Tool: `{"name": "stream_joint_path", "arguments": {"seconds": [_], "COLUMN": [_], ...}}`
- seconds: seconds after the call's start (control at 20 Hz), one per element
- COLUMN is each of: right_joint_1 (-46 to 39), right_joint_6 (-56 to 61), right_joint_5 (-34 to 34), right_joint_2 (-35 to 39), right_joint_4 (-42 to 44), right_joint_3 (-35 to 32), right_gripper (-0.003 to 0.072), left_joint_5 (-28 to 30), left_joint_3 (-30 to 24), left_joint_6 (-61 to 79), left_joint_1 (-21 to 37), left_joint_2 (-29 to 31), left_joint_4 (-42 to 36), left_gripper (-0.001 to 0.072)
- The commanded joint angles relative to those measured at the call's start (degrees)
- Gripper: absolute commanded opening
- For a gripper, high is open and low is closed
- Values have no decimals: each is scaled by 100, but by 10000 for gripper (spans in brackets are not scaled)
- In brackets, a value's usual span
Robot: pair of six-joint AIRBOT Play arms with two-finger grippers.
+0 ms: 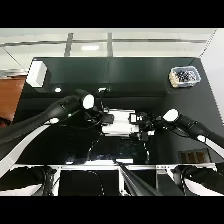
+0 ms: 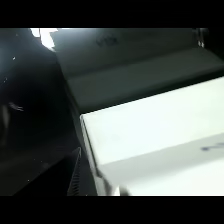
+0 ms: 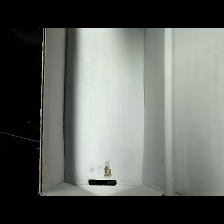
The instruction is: Fold the box and place the chain.
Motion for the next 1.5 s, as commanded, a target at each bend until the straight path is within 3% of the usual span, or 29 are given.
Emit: {"name": "stream_joint_path", "arguments": {"seconds": [0.0, 0.4, 0.75, 0.8, 0.85, 1.2, 1.25, 1.4, 1.45], "right_joint_1": [2, 2, 2, 2, 2, 2, 2, 2, 2], "right_joint_6": [0, -2, 0, -2, -2, -2, -2, 0, 0], "right_joint_5": [2, 2, 2, 4, 2, 2, 2, 2, 2], "right_joint_2": [2, 0, 0, 2, 2, 2, 2, 2, 2], "right_joint_4": [-4, -4, -4, -4, -4, -4, -4, -4, -4], "right_joint_3": [0, -2, -2, -2, -2, -2, 0, -2, -2], "right_gripper": [188, 188, 189, 189, 188, 188, 188, 188, 189], "left_joint_5": [-125, -367, -564, -623, -695, -968, -957, -944, -953], "left_joint_3": [142, 197, 752, 754, 754, 754, 754, 754, 761], "left_joint_6": [-1003, -1801, -1930, -1926, -1917, -1923, -1932, -1932, -1932], "left_joint_1": [-376, -444, -549, -544, -542, -544, -542, -544, -542], "left_joint_2": [-17, -254, -592, -592, -592, -595, -595, -592, -592], "left_joint_4": [675, 778, 796, 796, 802, 911, 909, 907, 901], "left_gripper": [272, 273, 269, 189, 160, 141, 22, 24, 131]}}
